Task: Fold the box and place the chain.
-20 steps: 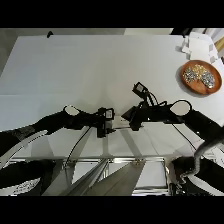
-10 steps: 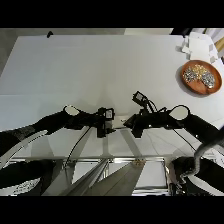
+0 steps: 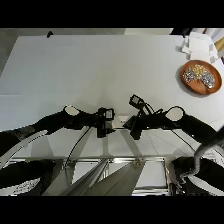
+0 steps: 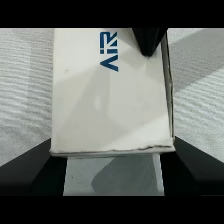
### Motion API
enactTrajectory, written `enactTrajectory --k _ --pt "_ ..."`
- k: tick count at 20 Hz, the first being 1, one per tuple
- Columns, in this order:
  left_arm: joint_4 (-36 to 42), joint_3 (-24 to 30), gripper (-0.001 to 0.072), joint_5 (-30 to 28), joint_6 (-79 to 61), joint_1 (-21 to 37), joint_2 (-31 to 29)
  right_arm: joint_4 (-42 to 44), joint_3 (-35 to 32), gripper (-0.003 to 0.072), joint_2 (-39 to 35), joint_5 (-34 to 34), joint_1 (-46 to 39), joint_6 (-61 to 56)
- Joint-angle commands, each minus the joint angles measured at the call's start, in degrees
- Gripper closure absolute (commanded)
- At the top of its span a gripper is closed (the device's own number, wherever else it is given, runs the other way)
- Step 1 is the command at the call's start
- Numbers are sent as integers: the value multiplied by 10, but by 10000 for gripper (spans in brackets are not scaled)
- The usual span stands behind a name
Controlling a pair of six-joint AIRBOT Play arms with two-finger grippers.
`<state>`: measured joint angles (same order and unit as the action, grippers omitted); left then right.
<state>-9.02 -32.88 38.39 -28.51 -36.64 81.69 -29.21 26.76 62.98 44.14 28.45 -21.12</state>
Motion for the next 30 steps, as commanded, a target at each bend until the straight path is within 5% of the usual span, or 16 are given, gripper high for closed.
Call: enactTrajectory --k 1,13,18,22,30 --pt "0 0 397 0 0 0 0 -13 0 673 4 -16 3 -17" --pt "0 0 397 0 0 0 0 -34 24 672 -56 -32 3 -89" --pt "0 0 397 0 0 0 0 -296 82 673 -85 84 -52 -443" --pt "0 0 397 0 0 0 0 -487 86 673 -87 264 -140 -526" --pt "0 0 397 0 0 0 0 -548 86 672 -87 290 -256 -702"
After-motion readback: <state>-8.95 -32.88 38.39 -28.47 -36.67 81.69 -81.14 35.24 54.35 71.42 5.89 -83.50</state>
